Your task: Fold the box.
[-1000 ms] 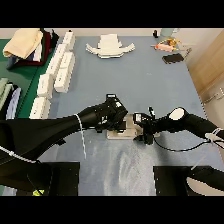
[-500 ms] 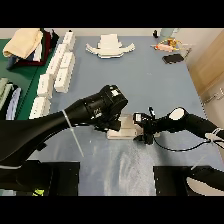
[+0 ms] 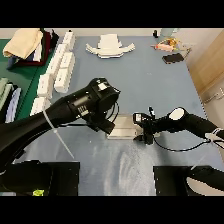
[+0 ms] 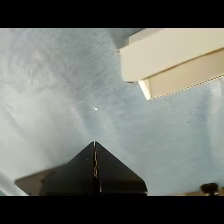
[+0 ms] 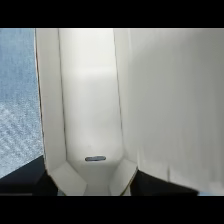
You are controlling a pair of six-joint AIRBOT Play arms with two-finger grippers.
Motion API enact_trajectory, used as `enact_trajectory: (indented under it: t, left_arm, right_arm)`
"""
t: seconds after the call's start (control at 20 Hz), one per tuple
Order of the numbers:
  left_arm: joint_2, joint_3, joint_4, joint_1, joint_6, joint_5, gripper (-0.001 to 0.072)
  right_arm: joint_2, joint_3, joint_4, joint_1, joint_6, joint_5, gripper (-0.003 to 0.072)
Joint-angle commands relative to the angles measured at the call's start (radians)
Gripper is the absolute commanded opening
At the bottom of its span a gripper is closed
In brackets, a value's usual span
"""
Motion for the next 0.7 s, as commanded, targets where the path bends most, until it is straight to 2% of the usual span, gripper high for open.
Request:
enact_trajectory:
  t: [0.0,0.05,0.1,0.15,0.2,0.3,0.45,0.65]
  left_arm:
    - [0.105,-0.132,-0.101,0.114,0.41,0.12,0.0012]
    - [0.149,-0.201,-0.19,0.177,0.575,0.181,0.0014]
    - [0.182,-0.262,-0.273,0.237,0.751,0.25,0.0113]
    - [0.206,-0.322,-0.356,0.297,0.941,0.333,0.0531]
    - [0.219,-0.372,-0.425,0.349,1.093,0.423,0.07]
    - [0.218,-0.457,-0.534,0.434,1.352,0.555,0.07]
    - [0.185,-0.545,-0.661,0.476,1.624,0.698,0.07]
    - [0.079,-0.584,-0.893,0.474,1.966,0.733,0.07]
  right_arm:
    - [0.001,0.001,0.0,0.001,0.0,0.0,0.0506]
    - [0.001,0.001,0.0,0.001,0.0,0.0,0.0506]
    - [0.001,0.001,0.0,0.001,0.0,0.0,0.0506]
    - [0.001,0.001,0.0,0.001,0.0,0.0,0.0506]
    - [0.001,0.001,0.0,0.001,0.0,0.0,0.0506]
    - [0.001,0.001,0.0,0.001,0.0,0.0,0.0506]
    - [0.001,0.001,0.0,0.001,0.0,0.0,0.0505]
    - [0.001,0.001,0.0,0.001,0.0,0.0,0.0506]
